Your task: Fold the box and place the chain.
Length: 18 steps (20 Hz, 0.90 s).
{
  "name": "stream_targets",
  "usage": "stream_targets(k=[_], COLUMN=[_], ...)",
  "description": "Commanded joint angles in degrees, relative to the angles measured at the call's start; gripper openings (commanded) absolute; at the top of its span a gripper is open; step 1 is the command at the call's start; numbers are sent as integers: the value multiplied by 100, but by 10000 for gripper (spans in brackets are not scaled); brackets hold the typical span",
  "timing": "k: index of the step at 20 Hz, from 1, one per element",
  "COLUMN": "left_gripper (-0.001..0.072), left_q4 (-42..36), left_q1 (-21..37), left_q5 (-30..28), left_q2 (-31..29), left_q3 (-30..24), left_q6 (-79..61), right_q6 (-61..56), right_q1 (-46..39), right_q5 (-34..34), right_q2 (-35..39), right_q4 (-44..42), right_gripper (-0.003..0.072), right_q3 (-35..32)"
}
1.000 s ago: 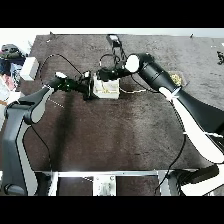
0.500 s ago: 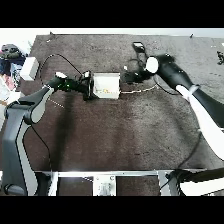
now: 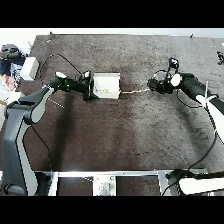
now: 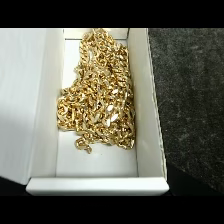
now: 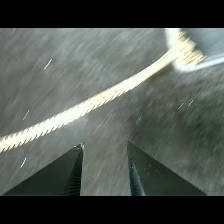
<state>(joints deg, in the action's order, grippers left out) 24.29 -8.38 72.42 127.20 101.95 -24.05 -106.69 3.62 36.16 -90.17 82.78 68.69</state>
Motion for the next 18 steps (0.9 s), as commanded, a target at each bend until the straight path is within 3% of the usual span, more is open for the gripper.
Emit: stream_targets(k=[1,11,12,14,16,18], left_gripper=[233,233,233,233,233,233], left_q4=[2,2,2,2,2,2], left_q1=[-2,-2,-2,-2,-2,-2], left_q5=[0,0,0,0,0,0], left_q2=[0,0,0,0,0,0], left_q3=[0,0,0,0,0,0], left_q6=[0,-2,-2,-2,0,0], right_q6=[-116,-310,-308,-284,-232,291], right_q1=[-181,-291,-291,-284,-278,-109], right_q5=[-446,-551,-651,-975,-968,-535], right_q2=[-527,-1106,-1113,-1113,-1036,-686], right_q4=[-245,-269,-269,-271,-496,-614], right_gripper=[316,313,281,26,14,13], right_q3=[221,654,654,654,654,654])
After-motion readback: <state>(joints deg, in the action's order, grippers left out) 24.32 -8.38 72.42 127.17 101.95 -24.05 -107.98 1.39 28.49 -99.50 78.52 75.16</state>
